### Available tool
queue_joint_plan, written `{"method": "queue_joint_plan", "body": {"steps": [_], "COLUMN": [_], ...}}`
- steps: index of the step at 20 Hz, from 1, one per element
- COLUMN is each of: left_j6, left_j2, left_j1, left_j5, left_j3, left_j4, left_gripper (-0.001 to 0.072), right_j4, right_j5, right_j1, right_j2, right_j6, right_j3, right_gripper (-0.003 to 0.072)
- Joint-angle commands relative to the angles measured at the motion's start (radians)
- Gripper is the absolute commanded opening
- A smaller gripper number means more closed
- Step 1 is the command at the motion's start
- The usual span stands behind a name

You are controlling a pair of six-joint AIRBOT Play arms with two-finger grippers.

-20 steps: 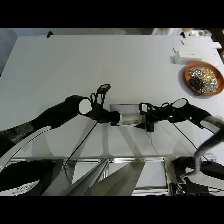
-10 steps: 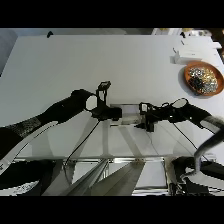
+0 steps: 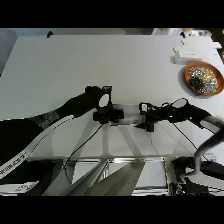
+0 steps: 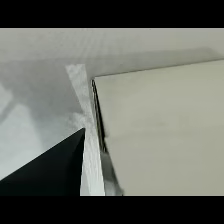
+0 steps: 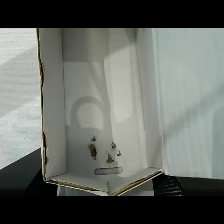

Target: Fold the box and place the chain.

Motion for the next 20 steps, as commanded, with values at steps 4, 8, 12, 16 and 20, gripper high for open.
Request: {"method": "queue_joint_plan", "body": {"steps": [4, 8, 12, 16, 20], "left_j6": [-0.198, -0.211, -0.211, -0.204, -0.133], "left_j2": [-0.032, -0.032, -0.032, -0.032, -0.032], "left_j1": [-0.024, -0.031, -0.033, -0.043, -0.043], "left_j5": [0.017, 0.015, 0.011, -0.025, -0.072], "left_j3": [0.009, 0.009, 0.009, 0.01, 0.018], "left_j4": [0.062, 0.081, 0.081, 0.118, 0.134], "left_gripper": [0.0296, 0.0194, 0.0019, 0.0001, 0.0308], "right_j4": [0.0, 0.0, 0.0, 0.0, 0.0], "right_j5": [0.0, 0.0, 0.0, 0.0, 0.0], "right_j1": [0.0, 0.0, 0.0, 0.0, 0.0], "right_j2": [0.0, 0.0, 0.0, 0.0, 0.0], "right_j6": [0.0, 0.0, 0.0, 0.0, 0.0], "right_j3": [0.0, 0.0, 0.0, 0.0, 0.0], "right_gripper": [0.038, 0.038, 0.038, 0.038, 0.038]}}
